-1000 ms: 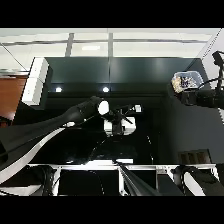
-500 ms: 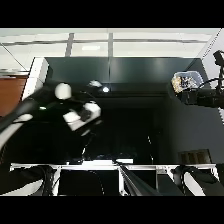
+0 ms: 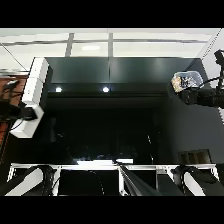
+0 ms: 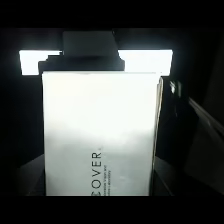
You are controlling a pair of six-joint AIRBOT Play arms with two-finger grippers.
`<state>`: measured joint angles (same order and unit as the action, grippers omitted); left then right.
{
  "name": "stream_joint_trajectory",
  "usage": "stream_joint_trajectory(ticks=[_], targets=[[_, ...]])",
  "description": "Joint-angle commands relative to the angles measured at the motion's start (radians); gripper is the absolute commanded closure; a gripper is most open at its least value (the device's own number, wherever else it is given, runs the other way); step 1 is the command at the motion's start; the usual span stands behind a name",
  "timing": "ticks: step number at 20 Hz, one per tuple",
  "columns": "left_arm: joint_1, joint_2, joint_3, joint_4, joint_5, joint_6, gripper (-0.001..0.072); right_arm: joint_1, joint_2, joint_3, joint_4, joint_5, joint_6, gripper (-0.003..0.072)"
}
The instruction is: Fold the box and place the chain.
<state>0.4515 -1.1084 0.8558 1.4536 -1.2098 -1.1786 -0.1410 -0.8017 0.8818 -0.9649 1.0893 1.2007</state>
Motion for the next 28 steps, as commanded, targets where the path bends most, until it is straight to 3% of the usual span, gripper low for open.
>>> stream_joint_trajectory(ticks=[1, 5, 8, 13, 18, 19, 20, 21, 24, 28], targets=[[0.194, 0.004, -0.006, 0.004, 0.119, 0.000, 0.0350, 0.000, 0.000, 0.001, -0.005, -0.001, 0.000, 0.0668], [0.179, -0.039, -0.006, -0.042, 0.225, 0.185, 0.0349, 0.000, 0.000, 0.001, -0.005, 0.003, 0.021, 0.0668], [0.126, -0.071, -0.006, -0.056, 0.321, 0.185, 0.0349, 0.000, 0.000, 0.001, -0.005, 0.006, 0.037, 0.0668], [0.047, -0.117, -0.005, -0.056, 0.334, 0.187, 0.0349, 0.000, 0.000, 0.001, -0.006, 0.006, 0.046, 0.0668], [0.037, -0.175, -0.005, -0.057, 0.402, 0.177, 0.0349, 0.000, 0.000, 0.001, -0.006, 0.021, 0.053, 0.0668], [0.037, -0.185, -0.005, -0.057, 0.420, 0.177, 0.0328, 0.000, 0.000, 0.001, -0.006, 0.026, 0.053, 0.0668], [0.037, -0.191, -0.005, -0.082, 0.431, 0.177, 0.0134, 0.000, 0.000, 0.001, -0.006, 0.029, 0.054, 0.0668], [0.037, -0.192, -0.003, -0.103, 0.432, 0.177, -0.0003, 0.000, 0.000, 0.001, -0.006, 0.029, 0.054, 0.0667], [0.037, -0.178, 0.075, -0.130, 0.342, 0.176, -0.0003, 0.000, 0.000, 0.001, -0.015, 0.023, 0.052, 0.0668], [0.023, -0.133, 0.230, -0.259, 0.192, 0.122, 0.0002, 0.000, 0.000, 0.001, -0.132, -0.071, 0.043, 0.0668]])
